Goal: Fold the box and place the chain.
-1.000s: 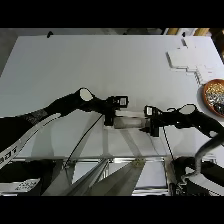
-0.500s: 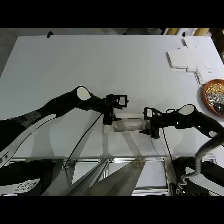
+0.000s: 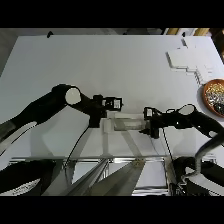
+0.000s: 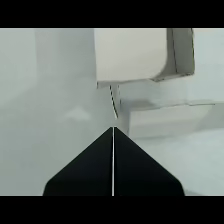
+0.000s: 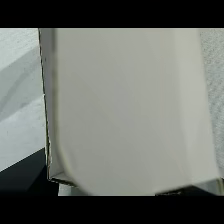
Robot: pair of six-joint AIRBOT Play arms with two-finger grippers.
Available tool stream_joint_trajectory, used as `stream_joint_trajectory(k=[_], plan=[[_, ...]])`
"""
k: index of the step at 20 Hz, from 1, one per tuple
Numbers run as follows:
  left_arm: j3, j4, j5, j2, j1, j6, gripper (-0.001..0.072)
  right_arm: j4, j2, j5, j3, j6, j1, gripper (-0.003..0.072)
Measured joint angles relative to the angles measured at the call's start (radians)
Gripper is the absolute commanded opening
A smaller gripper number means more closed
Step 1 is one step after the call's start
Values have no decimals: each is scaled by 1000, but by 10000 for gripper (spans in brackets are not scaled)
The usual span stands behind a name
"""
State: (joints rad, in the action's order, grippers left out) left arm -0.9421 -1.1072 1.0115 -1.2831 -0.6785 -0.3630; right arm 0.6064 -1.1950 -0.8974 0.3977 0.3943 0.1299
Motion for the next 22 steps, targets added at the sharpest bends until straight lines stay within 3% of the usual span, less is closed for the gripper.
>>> stream_joint_trajectory(k=[5,9,12,16,22], plan=[[0,-19,22,58,-90,-49,1,0,0,0,0,3,0,402],[-3,30,-101,34,-148,-59,2,1,0,0,0,3,0,402],[-35,88,-240,-30,-143,-72,2,1,0,0,0,3,0,402],[-111,130,-341,-160,-117,-122,1,1,0,0,0,3,0,402],[-147,146,-349,-291,-96,-173,1,0,0,-2,0,3,0,402]])
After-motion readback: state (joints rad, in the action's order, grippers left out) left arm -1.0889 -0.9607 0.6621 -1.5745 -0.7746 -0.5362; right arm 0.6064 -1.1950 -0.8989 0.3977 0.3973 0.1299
